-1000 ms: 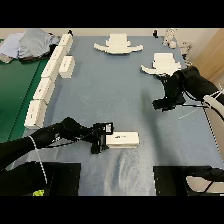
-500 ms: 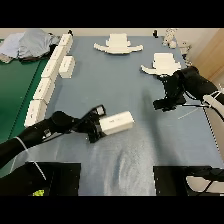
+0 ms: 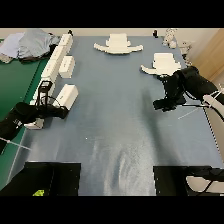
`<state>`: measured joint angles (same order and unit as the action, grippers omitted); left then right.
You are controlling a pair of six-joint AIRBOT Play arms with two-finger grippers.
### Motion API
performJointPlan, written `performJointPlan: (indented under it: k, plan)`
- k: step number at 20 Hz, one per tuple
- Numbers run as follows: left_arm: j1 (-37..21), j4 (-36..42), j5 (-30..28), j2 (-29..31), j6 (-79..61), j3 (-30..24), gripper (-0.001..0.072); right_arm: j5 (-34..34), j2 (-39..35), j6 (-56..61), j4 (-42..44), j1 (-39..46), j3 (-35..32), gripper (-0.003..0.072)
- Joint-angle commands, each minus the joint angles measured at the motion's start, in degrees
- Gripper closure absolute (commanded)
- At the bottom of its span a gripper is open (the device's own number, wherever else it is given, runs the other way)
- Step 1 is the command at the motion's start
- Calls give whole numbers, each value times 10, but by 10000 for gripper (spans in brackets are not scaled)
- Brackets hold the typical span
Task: Fold the box.
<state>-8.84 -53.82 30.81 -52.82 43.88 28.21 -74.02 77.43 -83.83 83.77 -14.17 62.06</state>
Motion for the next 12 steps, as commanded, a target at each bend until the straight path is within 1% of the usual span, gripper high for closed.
performJointPlan:
  k: [1,3,5,10,12]
  plan:
    - [-35,-18,-35,-64,31,35,281,0,0,0,0,0,0,682]
    - [-35,-15,-44,-128,31,81,281,0,0,0,0,0,0,682]
    - [-33,-15,-49,-192,33,141,281,0,0,0,0,0,0,682]
    - [-21,9,-47,-352,38,320,281,0,0,0,0,0,0,682]
    - [-15,11,-39,-404,38,386,281,0,0,0,0,0,0,682]
